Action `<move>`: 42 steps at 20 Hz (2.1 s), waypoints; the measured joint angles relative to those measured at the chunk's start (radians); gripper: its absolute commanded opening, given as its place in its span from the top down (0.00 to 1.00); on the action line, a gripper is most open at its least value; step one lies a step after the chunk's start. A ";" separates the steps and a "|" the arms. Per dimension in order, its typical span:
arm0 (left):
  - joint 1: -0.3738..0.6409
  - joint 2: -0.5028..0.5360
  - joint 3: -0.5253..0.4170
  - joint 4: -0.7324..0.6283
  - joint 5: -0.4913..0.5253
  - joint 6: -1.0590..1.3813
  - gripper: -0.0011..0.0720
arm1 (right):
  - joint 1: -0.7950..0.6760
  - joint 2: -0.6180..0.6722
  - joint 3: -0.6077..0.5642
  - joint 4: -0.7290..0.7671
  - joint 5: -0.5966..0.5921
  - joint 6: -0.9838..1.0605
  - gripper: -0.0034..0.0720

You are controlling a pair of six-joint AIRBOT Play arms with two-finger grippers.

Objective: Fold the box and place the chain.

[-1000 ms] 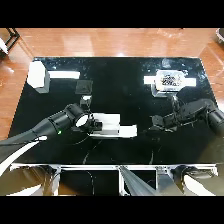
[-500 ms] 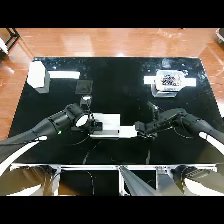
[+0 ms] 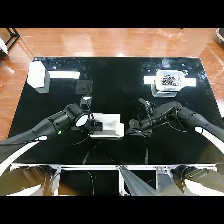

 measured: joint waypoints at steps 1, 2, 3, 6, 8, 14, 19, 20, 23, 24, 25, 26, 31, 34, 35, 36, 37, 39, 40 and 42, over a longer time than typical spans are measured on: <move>0.000 0.000 0.000 0.000 0.000 0.000 0.96 | 0.001 0.000 0.012 0.000 -0.009 -0.002 0.28; 0.000 0.000 0.000 0.000 0.000 0.001 0.96 | 0.001 0.000 0.026 0.002 -0.018 -0.002 0.28; 0.000 0.000 0.000 0.000 0.000 0.002 0.96 | 0.002 0.000 0.038 0.002 -0.026 -0.003 0.28; 0.000 0.000 0.000 0.000 -0.001 0.003 0.96 | 0.006 0.000 0.072 0.005 -0.046 -0.004 0.28; 0.000 0.000 0.000 0.000 -0.001 0.003 0.96 | 0.015 0.000 0.086 0.007 -0.053 -0.005 0.28; 0.000 0.000 0.000 0.000 -0.002 0.003 0.96 | 0.071 0.000 0.100 0.008 -0.018 -0.002 0.29; 0.000 0.000 0.000 -0.003 -0.002 0.003 0.96 | 0.150 0.000 0.104 -0.002 0.064 0.033 0.29; 0.000 0.000 0.000 -0.003 -0.002 0.003 0.96 | 0.166 0.000 0.107 -0.012 0.080 0.045 0.29; 0.000 0.000 0.000 -0.003 -0.002 0.003 0.96 | 0.216 0.000 0.129 -0.079 0.117 0.103 0.29; 0.000 0.000 0.000 -0.003 -0.002 0.003 0.96 | 0.232 0.000 0.139 -0.108 0.129 0.133 0.29; 0.000 0.000 0.000 -0.003 -0.002 0.003 0.96 | 0.246 0.000 0.150 -0.138 0.137 0.161 0.29; 0.000 0.000 0.000 -0.003 -0.001 0.003 0.96 | 0.260 0.000 0.161 -0.172 0.147 0.191 0.29; 0.000 0.000 0.000 -0.003 0.000 0.003 0.96 | 0.320 -0.003 0.209 -0.322 0.184 0.339 0.31; 0.000 0.000 0.000 -0.004 0.002 0.003 0.96 | 0.351 -0.004 0.226 -0.427 0.193 0.447 0.32; 0.000 0.000 0.000 -0.004 0.002 0.003 0.96 | 0.362 -0.005 0.229 -0.460 0.196 0.480 0.33; 0.000 0.000 0.000 -0.004 0.002 0.003 0.96 | 0.373 -0.006 0.232 -0.493 0.196 0.513 0.33; 0.000 0.000 0.000 -0.004 0.002 0.003 0.96 | 0.383 -0.008 0.235 -0.520 0.198 0.541 0.33; 0.000 0.000 0.000 -0.004 0.002 0.003 0.96 | 0.408 -0.019 0.246 -0.573 0.197 0.595 0.33; 0.000 0.000 0.000 -0.004 0.002 0.003 0.96 | 0.420 -0.027 0.255 -0.599 0.194 0.623 0.33; 0.000 0.000 0.000 -0.004 0.002 0.003 0.96 | 0.443 -0.048 0.280 -0.644 0.182 0.679 0.42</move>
